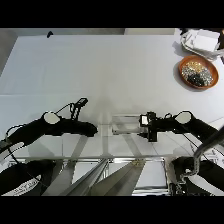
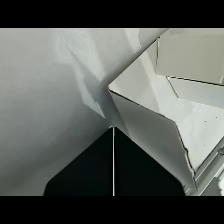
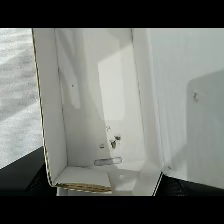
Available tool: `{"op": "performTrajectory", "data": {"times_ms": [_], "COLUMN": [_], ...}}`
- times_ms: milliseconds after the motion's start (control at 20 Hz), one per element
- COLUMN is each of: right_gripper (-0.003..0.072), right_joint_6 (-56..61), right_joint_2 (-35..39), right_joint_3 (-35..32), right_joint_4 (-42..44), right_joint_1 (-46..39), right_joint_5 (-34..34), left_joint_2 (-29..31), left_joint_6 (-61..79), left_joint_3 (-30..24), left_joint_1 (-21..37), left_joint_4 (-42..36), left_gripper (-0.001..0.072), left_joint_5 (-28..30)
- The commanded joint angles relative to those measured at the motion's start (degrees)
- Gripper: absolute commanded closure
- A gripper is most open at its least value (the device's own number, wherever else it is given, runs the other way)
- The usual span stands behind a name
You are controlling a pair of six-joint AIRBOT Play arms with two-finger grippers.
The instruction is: Fold the box and place the chain.
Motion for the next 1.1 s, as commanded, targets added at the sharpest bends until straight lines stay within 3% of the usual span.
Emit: {"op": "performTrajectory", "data": {"times_ms": [0, 350, 650, 800, 950, 1000, 1050], "right_gripper": [0.0274, 0.0274, 0.0274, 0.0274, 0.0274, 0.0274, 0.0274], "right_joint_6": [0.02, 0.02, 0.02, 0.02, 0.02, 0.02, 0.02], "right_joint_2": [0.04, 0.04, 0.04, 0.04, 0.04, 0.04, 0.04], "right_joint_3": [0.0, 0.0, 0.0, 0.0, 0.0, 0.0, 0.0], "right_joint_4": [0.02, 0.02, 0.02, 0.02, 0.02, 0.02, 0.02], "right_joint_1": [0.02, 0.02, 0.02, 0.02, 0.02, 0.02, 0.02], "right_joint_5": [0.0, 0.0, 0.0, 0.0, 0.0, 0.0, 0.0], "left_joint_2": [-1.73, -1.7, -1.38, 0.61, 2.93, 3.34, 3.41], "left_joint_6": [-1.25, 1.44, 1.92, 1.92, 1.9, 1.81, 1.73], "left_joint_3": [0.17, 2.01, 5.05, 5.14, 5.27, 5.42, 5.66], "left_joint_1": [-2.12, -4.17, -4.92, -5.44, -5.57, -5.57, -5.57], "left_joint_4": [-3.45, -5.35, -5.22, -5.38, -5.53, -5.49, -5.51], "left_gripper": [0.0707, 0.0702, 0.0691, 0.0608, 0.0586, 0.0509, 0.0484], "left_joint_5": [1.9, 2.45, -0.42, -0.55, -0.61, -0.79, -1.29]}}
